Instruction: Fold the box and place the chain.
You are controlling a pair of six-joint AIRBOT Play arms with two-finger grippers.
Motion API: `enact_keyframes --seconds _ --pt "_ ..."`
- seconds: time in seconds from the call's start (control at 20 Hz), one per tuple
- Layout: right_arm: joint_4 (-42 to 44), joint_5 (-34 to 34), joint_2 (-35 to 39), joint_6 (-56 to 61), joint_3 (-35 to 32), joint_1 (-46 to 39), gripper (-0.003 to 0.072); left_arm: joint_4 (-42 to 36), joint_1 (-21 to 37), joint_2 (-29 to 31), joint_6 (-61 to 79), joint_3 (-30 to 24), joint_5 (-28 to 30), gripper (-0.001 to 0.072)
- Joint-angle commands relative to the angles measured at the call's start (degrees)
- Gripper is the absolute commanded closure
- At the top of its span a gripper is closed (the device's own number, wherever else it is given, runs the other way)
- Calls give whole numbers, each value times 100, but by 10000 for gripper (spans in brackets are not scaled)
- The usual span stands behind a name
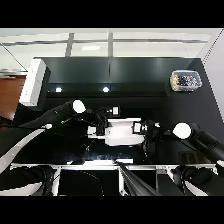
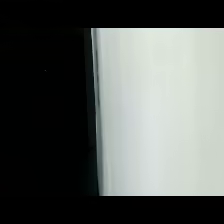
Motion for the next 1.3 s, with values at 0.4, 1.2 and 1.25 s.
enact_keyframes --seconds 0.4,1.2,1.25 --pt "1014 -286 -92 -557 280 -907 -26 -2 0 0 2 0 -66 677" --pt "1718 -20 -529 -2048 -369 -686 -25 0 7 0 2 0 -61 677" --pt "1722 -103 -531 -2124 -407 -688 -26 0 4 0 2 0 -59 677"
